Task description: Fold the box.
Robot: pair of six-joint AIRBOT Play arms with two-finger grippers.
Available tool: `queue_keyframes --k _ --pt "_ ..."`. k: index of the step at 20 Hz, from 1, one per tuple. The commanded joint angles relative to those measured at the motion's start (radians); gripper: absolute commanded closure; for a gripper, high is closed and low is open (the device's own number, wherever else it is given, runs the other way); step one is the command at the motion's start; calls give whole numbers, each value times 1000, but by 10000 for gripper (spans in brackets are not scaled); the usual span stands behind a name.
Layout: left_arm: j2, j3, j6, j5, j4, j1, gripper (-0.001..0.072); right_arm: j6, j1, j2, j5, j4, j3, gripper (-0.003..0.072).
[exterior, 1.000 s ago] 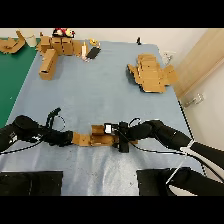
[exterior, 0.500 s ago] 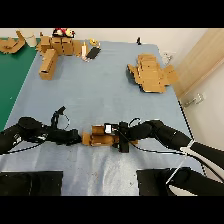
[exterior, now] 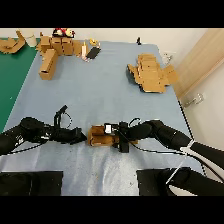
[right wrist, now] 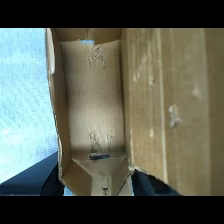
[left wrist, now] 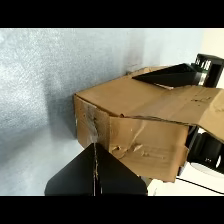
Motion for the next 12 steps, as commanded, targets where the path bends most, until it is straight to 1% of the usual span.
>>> queue_keyframes --k 1,2,3,4,5,12 --pt "0 1 20 29 -7 -3 698 0 0 0 0 0 1 190" --pt "0 1 23 29 -6 -3 697 0 0 0 0 0 1 190" --pt "0 1 28 29 -7 -3 650 0 0 0 0 0 1 190" --pt "0 1 30 28 -6 -3 450 0 0 0 0 0 1 190" --pt "0 1 36 27 -6 -3 422 0 0 0 0 0 1 190" --pt "0 1 40 27 -7 -3 421 0 0 0 0 0 1 190"
